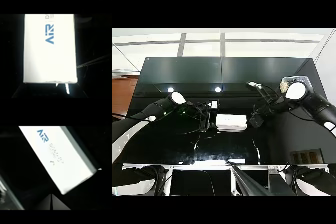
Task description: Fold the box and place the chain.
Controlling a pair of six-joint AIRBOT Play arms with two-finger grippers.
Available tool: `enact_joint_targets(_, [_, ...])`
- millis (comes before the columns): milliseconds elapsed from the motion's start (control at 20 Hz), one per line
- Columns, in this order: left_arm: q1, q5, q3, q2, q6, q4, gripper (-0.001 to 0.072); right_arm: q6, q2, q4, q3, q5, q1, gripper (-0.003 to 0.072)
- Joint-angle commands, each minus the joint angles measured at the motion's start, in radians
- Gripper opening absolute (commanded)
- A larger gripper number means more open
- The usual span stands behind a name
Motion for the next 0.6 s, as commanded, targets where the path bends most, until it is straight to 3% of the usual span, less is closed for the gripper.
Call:
enact_joint_targets(0, [0.0, 0.002, 0.0, 0.0, -0.002, 0.0, 0.0491, 0.087, -0.025, 0.368, -0.119, -0.052, -0.06, 0.0021])
enact_joint_targets(200, [0.0, 0.002, 0.0, 0.0, -0.002, 0.0, 0.0491, 0.061, -0.146, 0.527, -0.14, -0.129, -0.029, 0.0021])
enact_joint_targets(550, [0.0, 0.005, 0.0, -0.001, -0.002, 0.0, 0.0491, 0.083, -0.225, 0.447, -0.14, -0.19, -0.027, 0.0021])
